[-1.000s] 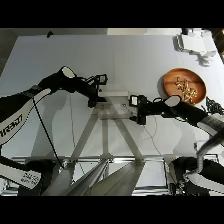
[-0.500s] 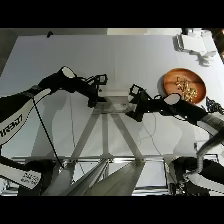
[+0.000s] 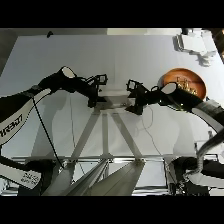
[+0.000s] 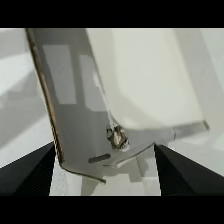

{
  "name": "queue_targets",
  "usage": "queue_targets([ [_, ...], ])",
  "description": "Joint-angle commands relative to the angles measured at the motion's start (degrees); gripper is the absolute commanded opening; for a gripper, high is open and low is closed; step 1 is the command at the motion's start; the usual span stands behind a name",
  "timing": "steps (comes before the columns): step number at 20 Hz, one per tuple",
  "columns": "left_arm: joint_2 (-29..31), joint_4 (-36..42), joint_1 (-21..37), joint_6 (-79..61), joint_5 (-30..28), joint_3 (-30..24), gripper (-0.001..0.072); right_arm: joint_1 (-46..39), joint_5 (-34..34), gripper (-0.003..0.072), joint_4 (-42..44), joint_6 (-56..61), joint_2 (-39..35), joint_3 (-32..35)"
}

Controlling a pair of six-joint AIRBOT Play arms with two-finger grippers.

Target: Fold the box and place the chain.

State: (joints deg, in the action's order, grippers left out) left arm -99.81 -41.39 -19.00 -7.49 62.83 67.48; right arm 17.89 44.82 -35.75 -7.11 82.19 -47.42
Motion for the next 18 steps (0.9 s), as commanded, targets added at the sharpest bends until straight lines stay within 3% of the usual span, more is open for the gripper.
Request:
queue_targets([
  [1, -0.04, 0.02, -0.02, -0.02, -0.02, -0.02, 0.0006, -0.17, 5.05, 0.0671, -1.20, -5.99, 2.40, -2.40],
  [7, -0.04, 0.02, -0.02, -0.02, 0.00, -0.02, 0.0006, -0.15, 9.75, 0.0668, -0.37, -11.74, 6.78, -2.40],
  [12, -0.04, 0.00, -0.02, -0.02, -0.02, -0.02, 0.0006, -0.15, 9.57, 0.0668, 8.26, -12.94, 8.92, -2.40],
  [18, -0.04, 0.02, -0.02, -0.02, -0.02, -0.02, 0.0006, -0.17, 8.85, 0.0668, 4.15, -7.43, 8.94, -2.36],
])
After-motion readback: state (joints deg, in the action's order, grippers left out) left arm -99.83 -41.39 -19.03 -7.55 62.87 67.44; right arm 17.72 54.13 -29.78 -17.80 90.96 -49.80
